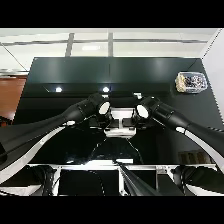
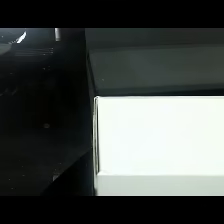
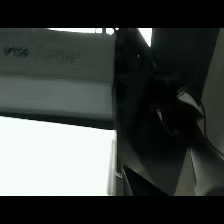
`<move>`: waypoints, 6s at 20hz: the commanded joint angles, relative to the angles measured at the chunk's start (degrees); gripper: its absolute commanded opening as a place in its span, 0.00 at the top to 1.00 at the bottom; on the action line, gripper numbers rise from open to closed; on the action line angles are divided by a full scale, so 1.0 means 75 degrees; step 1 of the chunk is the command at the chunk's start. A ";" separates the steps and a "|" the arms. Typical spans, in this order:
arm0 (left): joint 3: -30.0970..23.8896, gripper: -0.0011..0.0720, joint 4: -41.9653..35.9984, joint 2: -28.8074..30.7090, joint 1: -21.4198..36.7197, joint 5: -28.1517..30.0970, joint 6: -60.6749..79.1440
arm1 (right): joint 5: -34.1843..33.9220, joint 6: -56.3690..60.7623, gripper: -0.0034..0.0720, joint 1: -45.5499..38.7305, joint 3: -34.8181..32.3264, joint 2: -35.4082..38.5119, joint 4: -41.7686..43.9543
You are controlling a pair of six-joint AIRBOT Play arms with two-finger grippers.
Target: Fold the box and place the chain.
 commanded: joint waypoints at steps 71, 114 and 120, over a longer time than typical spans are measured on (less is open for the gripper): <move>0.0006 0.95 -0.0006 -0.0003 0.0192 -0.0239 -0.0003 | -0.0020 -0.0965 0.89 -0.7592 0.5368 -0.3608 0.1443; 0.0006 0.95 -0.0003 -0.0003 0.0192 -0.0233 -0.0003 | 0.2585 -0.6974 0.95 -0.4878 0.3783 0.3567 0.5808; 0.0006 0.95 -0.0003 -0.0003 0.0192 -0.0230 -0.0003 | 0.2646 -0.7350 0.95 -0.4881 0.3786 0.3567 0.7423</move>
